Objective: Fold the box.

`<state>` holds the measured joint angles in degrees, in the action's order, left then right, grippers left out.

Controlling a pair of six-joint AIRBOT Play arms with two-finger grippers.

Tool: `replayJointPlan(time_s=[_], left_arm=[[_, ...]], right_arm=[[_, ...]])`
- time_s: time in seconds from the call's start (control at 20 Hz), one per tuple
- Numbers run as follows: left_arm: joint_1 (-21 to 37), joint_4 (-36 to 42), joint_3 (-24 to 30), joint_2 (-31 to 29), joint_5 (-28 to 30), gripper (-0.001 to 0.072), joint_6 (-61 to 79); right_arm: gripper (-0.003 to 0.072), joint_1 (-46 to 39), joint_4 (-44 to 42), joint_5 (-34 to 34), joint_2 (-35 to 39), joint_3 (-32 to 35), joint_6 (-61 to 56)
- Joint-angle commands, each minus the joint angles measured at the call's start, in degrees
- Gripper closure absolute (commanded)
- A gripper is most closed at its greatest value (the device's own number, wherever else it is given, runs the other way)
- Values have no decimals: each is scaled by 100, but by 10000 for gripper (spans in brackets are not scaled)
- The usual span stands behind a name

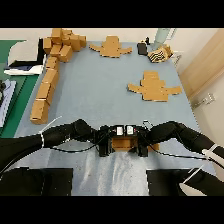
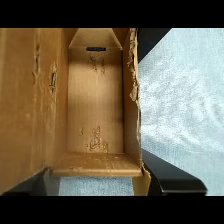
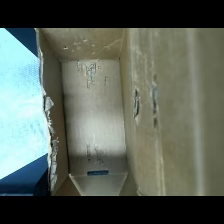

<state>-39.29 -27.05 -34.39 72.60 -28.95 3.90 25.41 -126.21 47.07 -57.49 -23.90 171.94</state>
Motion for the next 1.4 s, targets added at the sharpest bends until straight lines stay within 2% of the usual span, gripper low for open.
replayJointPlan(time_s=[0.0, 0.95, 1.1, 1.15, 1.2, 1.35], left_arm=[[-2, -17, -7, 2, -17, 192, -4], [-2, 7, -7, 2, -11, 192, -7], [-2, 7, -7, 2, -9, 192, -7], [-2, 4, -7, 4, -9, 192, -7], [-2, 7, -7, 2, -9, 192, -7], [-2, 4, -7, 2, -9, 192, -7]], right_arm=[[100, 2, 0, -2, 4, -7, 0], [100, 2, 0, 0, 4, -7, 0], [96, 2, 4, 192, 4, -7, 0], [-5, 2, 46, 188, 7, -7, 0], [-34, -4, 70, 229, 4, -7, -2], [-34, -7, 267, 350, 4, -4, -74]])
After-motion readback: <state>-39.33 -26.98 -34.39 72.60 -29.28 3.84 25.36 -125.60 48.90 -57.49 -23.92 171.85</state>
